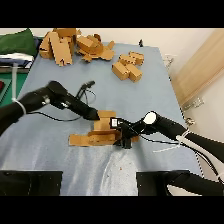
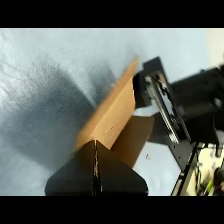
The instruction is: Fold the box.
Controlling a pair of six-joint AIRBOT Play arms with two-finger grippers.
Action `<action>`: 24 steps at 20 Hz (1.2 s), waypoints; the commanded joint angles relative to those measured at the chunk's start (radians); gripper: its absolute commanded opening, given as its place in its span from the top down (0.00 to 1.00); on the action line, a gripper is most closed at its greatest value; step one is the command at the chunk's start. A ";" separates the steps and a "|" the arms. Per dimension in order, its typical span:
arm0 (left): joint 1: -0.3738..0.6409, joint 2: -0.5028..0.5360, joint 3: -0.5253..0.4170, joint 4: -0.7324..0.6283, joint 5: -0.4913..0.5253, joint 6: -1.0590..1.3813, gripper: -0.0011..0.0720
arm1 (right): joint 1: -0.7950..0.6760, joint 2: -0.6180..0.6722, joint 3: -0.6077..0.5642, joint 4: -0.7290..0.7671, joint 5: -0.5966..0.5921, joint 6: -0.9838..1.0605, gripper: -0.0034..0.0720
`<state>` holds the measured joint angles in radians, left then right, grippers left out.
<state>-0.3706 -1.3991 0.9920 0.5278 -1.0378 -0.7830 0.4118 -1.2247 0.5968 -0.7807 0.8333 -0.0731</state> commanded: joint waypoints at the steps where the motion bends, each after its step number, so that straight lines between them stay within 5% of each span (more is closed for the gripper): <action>1: 0.169 0.063 0.018 0.024 -0.143 0.236 0.97 | 0.001 0.000 0.000 0.000 0.000 0.000 0.41; 6: 0.409 0.052 0.019 -0.027 0.114 0.562 0.97 | 0.000 0.000 0.000 -0.001 -0.003 0.000 0.41; 13: 0.401 0.034 -0.020 -0.059 -0.262 0.922 0.97 | 0.001 0.000 0.000 0.000 -0.003 0.000 0.41; 20: 0.316 0.238 -0.431 0.026 -0.060 1.262 0.97 | 0.001 0.000 0.000 0.000 -0.003 0.000 0.41; 23: 0.270 0.285 -0.485 0.034 -0.017 1.291 0.96 | 0.001 0.000 0.000 0.000 -0.003 0.000 0.41; 24: 0.250 0.285 -0.485 0.032 -0.014 1.292 0.81 | 0.001 0.000 0.000 0.000 -0.003 0.000 0.41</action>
<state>-0.0780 -1.1534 0.5671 0.5533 -1.0969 0.4381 0.4122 -1.2247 0.5964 -0.7807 0.8299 -0.0731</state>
